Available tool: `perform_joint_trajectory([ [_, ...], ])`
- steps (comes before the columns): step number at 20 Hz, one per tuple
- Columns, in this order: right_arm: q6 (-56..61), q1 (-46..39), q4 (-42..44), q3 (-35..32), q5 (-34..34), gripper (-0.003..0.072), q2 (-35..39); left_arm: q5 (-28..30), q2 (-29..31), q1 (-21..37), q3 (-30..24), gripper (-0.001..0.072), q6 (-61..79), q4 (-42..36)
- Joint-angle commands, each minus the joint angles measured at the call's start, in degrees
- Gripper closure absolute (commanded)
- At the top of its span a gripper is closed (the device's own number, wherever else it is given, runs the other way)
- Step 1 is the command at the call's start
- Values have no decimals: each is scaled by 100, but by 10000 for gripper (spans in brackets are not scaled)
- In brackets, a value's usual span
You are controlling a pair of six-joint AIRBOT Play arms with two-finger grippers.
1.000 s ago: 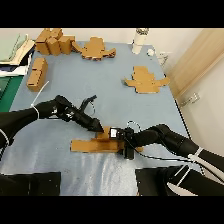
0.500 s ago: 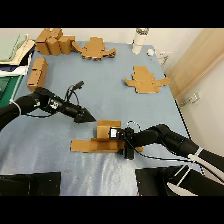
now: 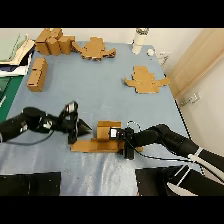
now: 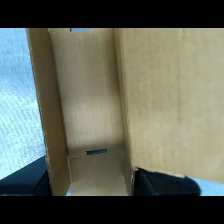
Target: Fold the box.
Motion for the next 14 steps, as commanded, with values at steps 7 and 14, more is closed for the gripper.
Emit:
perform_joint_trajectory([
  [7,2,2,2,0,0,177,-2,1021,577,-402,-741,17,-424,857],
  [14,2,2,2,-2,2,178,-2,719,570,-824,-603,17,-619,822],
])
